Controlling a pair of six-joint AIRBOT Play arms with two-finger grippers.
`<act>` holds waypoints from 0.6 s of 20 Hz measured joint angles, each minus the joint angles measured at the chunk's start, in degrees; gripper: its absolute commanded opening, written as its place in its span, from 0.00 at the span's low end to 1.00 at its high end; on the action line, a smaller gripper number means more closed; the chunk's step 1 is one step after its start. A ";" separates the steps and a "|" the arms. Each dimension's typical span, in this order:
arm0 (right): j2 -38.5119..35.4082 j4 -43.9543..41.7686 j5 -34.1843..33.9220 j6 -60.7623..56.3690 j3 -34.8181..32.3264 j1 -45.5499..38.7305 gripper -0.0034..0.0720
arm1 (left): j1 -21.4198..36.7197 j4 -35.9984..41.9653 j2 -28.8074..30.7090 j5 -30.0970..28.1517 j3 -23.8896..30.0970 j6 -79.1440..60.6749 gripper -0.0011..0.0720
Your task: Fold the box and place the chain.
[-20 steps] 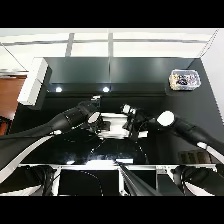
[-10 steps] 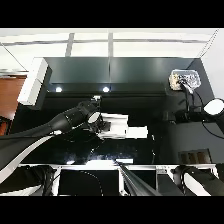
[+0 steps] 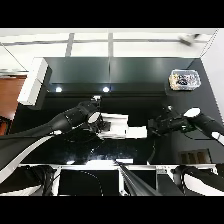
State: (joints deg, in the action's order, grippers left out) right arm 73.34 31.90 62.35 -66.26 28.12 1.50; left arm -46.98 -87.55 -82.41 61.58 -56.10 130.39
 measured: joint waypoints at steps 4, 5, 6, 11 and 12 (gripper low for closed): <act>2.23 -6.36 2.38 7.30 0.85 1.92 0.11 | 0.00 0.00 0.00 0.07 0.00 0.00 0.05; 2.45 -7.06 3.87 8.72 1.49 2.12 0.48 | 0.00 0.00 0.00 0.07 0.00 -0.02 0.05; 2.60 -7.58 5.01 9.77 2.21 2.27 0.86 | 0.00 0.00 0.00 0.07 0.00 -0.02 0.05; 2.93 -9.05 8.33 12.50 6.47 4.04 0.87 | 0.00 0.00 0.00 0.07 0.00 -0.07 0.05; 2.95 -9.11 8.13 12.57 7.13 5.11 0.87 | 0.00 0.00 0.00 0.07 0.00 -0.07 0.05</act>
